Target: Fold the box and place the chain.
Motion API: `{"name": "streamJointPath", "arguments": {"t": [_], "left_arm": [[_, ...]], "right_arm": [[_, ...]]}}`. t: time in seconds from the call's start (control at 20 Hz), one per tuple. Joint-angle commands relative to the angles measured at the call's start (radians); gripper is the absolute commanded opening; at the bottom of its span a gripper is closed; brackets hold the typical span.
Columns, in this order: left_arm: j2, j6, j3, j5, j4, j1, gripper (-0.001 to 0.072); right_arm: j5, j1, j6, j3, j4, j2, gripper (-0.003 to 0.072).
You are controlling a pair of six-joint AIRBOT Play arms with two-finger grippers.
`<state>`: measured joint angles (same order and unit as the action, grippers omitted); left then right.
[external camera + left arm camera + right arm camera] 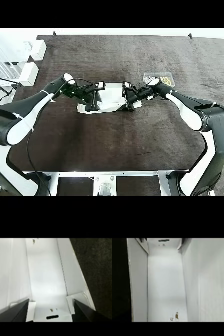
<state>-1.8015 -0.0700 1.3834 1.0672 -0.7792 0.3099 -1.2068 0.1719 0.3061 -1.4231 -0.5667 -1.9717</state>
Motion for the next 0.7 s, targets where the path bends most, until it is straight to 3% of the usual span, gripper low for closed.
{"name": "streamJointPath", "arguments": {"t": [0.0, 0.15, 0.2, 0.3, 0.35, 0.45, 0.5, 0.65], "left_arm": [[0.000, 0.036, 0.000, -0.010, -0.007, 0.001, 0.0720], [0.000, 0.035, 0.000, -0.047, -0.006, 0.001, 0.0718], [0.000, 0.035, 0.000, -0.055, -0.007, 0.001, 0.0677], [0.000, 0.034, 0.001, -0.056, -0.011, 0.001, 0.0428], [0.000, 0.024, 0.001, -0.056, -0.013, 0.001, 0.0255], [0.001, 0.016, 0.002, -0.053, -0.009, 0.001, 0.0059], [0.001, 0.010, 0.008, -0.043, -0.008, 0.001, 0.0022], [0.023, -0.012, 0.013, -0.037, 0.008, 0.001, 0.0019]], "right_arm": [[0.009, -0.001, 0.001, 0.000, 0.003, -0.001, 0.0455], [0.009, -0.001, 0.001, 0.000, 0.003, -0.001, 0.0455], [0.009, -0.001, 0.001, 0.000, 0.003, -0.001, 0.0455], [0.009, -0.001, 0.001, 0.000, 0.003, -0.001, 0.0455], [0.009, -0.001, 0.001, 0.000, 0.003, -0.001, 0.0455], [0.009, -0.001, 0.001, 0.000, 0.003, -0.001, 0.0455], [0.010, -0.001, 0.002, 0.000, 0.003, -0.001, 0.0455], [0.009, -0.001, 0.001, 0.000, 0.003, -0.001, 0.0455]]}}
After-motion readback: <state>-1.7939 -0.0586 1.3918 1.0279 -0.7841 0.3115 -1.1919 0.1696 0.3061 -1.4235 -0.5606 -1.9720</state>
